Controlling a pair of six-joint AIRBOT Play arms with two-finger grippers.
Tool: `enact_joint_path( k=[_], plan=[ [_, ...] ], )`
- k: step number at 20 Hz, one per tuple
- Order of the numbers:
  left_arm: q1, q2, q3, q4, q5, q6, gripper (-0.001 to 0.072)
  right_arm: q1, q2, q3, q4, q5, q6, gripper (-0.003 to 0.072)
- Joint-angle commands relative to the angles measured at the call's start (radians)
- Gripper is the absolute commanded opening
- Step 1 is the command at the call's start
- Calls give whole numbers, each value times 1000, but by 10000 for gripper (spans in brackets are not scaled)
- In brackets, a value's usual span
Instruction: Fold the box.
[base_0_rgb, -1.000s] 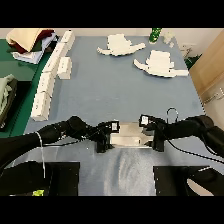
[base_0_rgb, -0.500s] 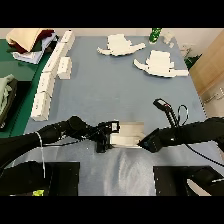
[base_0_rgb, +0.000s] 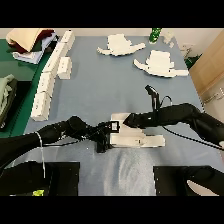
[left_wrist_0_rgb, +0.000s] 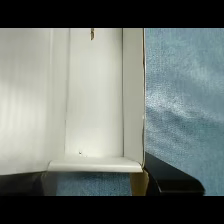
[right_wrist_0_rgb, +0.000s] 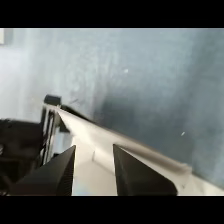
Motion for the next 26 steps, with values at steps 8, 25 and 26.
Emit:
enact_joint_path(
  k=[8,25,26],
  plan=[
    [0,0,1,1,0,0,472,23,-256,45,-39,40,-64,350],
    [0,0,1,1,0,0,472,22,249,32,-79,-451,-334,349],
    [0,0,1,1,0,0,472,22,298,5,-80,-497,-378,349]
  ],
)
